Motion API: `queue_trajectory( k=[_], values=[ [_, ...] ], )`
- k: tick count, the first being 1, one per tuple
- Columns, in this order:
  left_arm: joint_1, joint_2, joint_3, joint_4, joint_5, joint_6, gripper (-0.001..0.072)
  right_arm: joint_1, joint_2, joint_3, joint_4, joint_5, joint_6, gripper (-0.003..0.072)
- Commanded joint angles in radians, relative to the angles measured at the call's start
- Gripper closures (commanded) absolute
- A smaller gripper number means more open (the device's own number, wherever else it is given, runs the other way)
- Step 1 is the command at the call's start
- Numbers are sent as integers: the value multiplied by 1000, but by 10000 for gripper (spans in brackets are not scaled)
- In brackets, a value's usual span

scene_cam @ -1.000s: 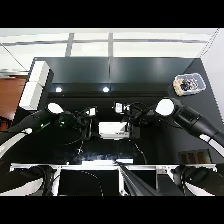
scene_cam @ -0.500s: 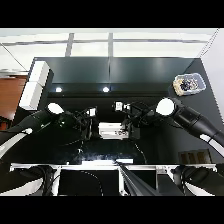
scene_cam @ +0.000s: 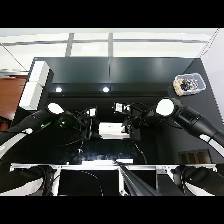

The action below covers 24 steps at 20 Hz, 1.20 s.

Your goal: Fold the box and place the chain.

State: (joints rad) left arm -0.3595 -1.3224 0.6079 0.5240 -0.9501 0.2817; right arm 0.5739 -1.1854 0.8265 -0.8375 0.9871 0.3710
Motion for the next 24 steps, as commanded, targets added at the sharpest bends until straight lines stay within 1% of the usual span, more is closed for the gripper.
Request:
queue_trajectory(
  k=[1, 6, 10, 12, 14, 17, 18, 19, 20, 21, 22, 23, 24],
  values=[
    [0, -1, 0, 0, 0, 1, 243, 1, 0, 0, 2, 1, 0, 402],
    [0, -1, 0, 0, 0, 1, 243, 3, -2, -37, 2, -7, 0, 402],
    [0, -1, 0, 0, 0, 1, 243, 5, 3, -34, 2, -11, 28, 403],
    [0, -1, 0, 0, 0, 1, 243, -10, 22, -23, -2, 15, 101, 403],
    [0, -1, 0, 0, 0, 1, 243, -40, 51, -3, -1, 69, 206, 403],
    [0, -1, 0, 0, 0, 1, 243, -101, 94, 10, 47, 148, 440, 403],
    [0, -1, 0, 0, 0, 1, 243, -120, 93, 4, 64, 156, 545, 438],
    [0, -1, 0, 0, 0, 1, 243, -131, 93, -14, 90, 138, 629, 623],
    [0, -1, 0, 0, 0, 1, 243, -134, 89, -45, 163, 103, 685, 684],
    [0, -1, 0, 0, 0, 1, 243, -133, 79, -74, 264, 76, 704, 685],
    [0, -1, 0, 0, 0, 1, 243, -131, 58, -101, 395, 62, 699, 684],
    [0, -1, 0, 0, 0, 1, 243, -129, 34, -116, 485, 51, 686, 683],
    [0, -1, 0, 0, 0, 1, 243, -124, 8, -118, 529, 35, 678, 683]
  ],
)
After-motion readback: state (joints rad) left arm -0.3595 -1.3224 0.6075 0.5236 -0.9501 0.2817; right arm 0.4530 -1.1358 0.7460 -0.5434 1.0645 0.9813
